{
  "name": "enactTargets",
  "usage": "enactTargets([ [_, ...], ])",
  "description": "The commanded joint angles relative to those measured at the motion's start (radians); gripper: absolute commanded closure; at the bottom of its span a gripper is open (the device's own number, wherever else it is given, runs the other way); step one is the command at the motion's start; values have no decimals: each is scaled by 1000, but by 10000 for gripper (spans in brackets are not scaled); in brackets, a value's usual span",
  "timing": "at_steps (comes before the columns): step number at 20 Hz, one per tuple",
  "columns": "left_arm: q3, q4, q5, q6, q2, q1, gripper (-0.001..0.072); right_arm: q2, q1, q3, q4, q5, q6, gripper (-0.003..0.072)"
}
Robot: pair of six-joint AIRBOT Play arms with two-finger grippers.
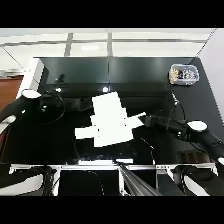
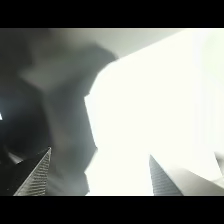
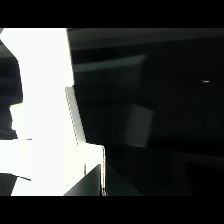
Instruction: Fold the box and place the chain.
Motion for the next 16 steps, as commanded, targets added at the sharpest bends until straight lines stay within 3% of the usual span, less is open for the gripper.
enactTargets([
  [1,96,-29,-255,33,-200,-21,11,2,43,-7,15,-39,6,670],
  [5,155,-31,-356,41,-299,-43,11,2,43,-7,15,-35,6,670],
  [9,290,-19,-600,106,-414,-88,39,2,43,-7,15,-29,6,670],
  [12,407,32,-638,50,-490,-126,191,2,43,-7,15,-29,6,670],
  [15,464,54,-651,61,-519,-140,515,2,43,-7,15,-29,6,669],
  [16,468,54,-649,74,-519,-136,578,2,43,-7,15,-29,6,669],
])
